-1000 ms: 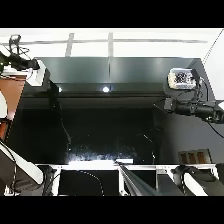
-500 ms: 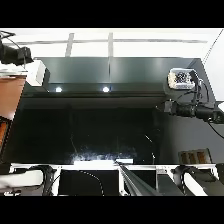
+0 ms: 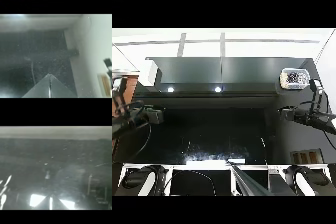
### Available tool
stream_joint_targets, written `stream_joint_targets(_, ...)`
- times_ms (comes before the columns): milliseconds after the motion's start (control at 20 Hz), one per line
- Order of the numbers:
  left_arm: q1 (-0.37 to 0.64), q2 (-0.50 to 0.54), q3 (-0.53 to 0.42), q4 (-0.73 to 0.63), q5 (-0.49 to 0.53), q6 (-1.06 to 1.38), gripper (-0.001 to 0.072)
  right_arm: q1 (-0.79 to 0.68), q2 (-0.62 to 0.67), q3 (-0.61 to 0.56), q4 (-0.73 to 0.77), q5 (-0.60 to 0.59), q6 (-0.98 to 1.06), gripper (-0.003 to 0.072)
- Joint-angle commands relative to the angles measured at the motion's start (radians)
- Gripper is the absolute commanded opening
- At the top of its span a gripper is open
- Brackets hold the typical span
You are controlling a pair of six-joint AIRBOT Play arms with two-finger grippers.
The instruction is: Fold the box and place the chain.
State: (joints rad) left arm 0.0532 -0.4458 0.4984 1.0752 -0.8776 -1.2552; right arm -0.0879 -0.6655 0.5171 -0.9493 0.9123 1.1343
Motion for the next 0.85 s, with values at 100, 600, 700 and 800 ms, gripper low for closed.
stream_joint_targets(100, -0.009, 0.234, -0.1, -0.007, 0.026, 0.006, 0.0031, 0.0, 0.026, -0.023, -0.043, -0.041, 0.006, 0.004)
stream_joint_targets(600, -0.009, 0.249, -0.1, -0.007, 0.026, 0.006, 0.0032, 0.0, 0.026, -0.023, -0.043, -0.041, 0.006, 0.004)
stream_joint_targets(700, -0.009, 0.249, -0.1, -0.007, 0.026, 0.006, 0.0031, 0.0, 0.026, -0.023, -0.043, -0.041, 0.006, 0.004)
stream_joint_targets(800, -0.009, 0.249, -0.1, -0.007, 0.026, 0.006, 0.0032, 0.0, 0.026, -0.023, -0.043, -0.041, 0.006, 0.004)
